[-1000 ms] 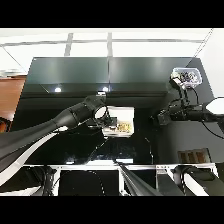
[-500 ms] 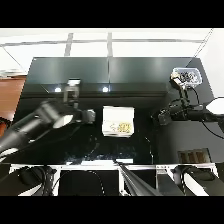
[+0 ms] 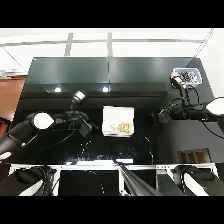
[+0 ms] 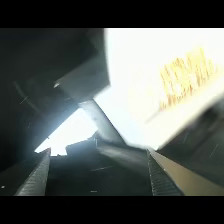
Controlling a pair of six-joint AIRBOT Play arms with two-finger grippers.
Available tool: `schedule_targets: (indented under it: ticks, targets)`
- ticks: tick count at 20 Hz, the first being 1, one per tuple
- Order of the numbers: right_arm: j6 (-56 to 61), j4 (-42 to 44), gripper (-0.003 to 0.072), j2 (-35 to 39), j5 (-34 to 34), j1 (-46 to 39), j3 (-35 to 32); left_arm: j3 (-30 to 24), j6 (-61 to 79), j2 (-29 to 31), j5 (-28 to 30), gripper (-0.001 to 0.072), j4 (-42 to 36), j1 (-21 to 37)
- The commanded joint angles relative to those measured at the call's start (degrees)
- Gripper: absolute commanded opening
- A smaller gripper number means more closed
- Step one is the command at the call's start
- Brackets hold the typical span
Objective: Fold the box and place the chain.
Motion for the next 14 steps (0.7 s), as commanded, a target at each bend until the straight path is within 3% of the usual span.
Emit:
schedule_targets:
  ticks: [1, 5, 14]
  targets:
    - [0.13, 0.04, 0.0334, 0.04, -0.24, 0.02, -0.02, 0.83, 38.27, -6.64, -3.23, 0.0719, -6.99, 0.00]
    - [0.39, 0.15, 0.0334, 0.02, -0.11, 0.02, -0.02, 5.51, 46.05, -15.06, -8.61, 0.0719, -8.66, 4.35]
    - [0.39, 0.20, 0.0334, 0.02, -0.15, 0.02, -0.04, 6.49, 52.48, -21.07, -5.60, 0.0719, -21.46, 2.45]
